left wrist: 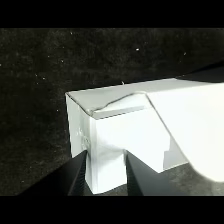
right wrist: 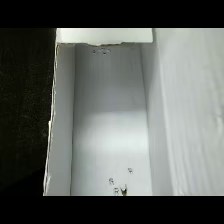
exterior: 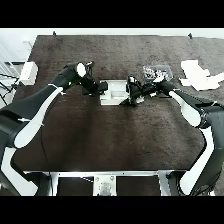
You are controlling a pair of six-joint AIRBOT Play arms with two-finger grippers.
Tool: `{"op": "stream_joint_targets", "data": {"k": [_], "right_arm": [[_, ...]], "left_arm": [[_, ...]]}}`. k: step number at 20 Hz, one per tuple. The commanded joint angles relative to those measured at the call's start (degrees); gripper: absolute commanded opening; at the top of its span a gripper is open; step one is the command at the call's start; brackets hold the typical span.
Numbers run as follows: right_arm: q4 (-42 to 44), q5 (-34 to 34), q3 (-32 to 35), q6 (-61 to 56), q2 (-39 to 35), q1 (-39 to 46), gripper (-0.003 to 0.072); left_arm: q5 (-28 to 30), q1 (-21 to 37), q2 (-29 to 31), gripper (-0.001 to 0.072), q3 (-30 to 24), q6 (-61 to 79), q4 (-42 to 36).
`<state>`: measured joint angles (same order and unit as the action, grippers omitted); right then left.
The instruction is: Fold the box and place the chain.
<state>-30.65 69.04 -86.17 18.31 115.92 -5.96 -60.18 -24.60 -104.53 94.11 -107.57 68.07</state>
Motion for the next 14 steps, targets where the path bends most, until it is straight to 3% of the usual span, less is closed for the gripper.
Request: {"op": "stream_joint_targets", "data": {"k": [1, 6, 14], "right_arm": [[0.02, 0.02, 0.02, 0.00, 0.02, -0.02, 0.0589], [0.02, 0.02, 0.02, 0.00, 0.02, -0.02, 0.0589], [0.04, 0.02, 0.02, 0.00, 0.04, -0.02, 0.0589]], "left_arm": [[-0.55, -0.72, -0.22, 0.0308, 0.59, -2.05, 3.80], [-5.75, -1.73, -4.04, 0.0339, 7.23, -2.19, 5.90], [-6.99, -2.14, -5.92, 0.0357, 8.04, -3.63, 6.91]]}}
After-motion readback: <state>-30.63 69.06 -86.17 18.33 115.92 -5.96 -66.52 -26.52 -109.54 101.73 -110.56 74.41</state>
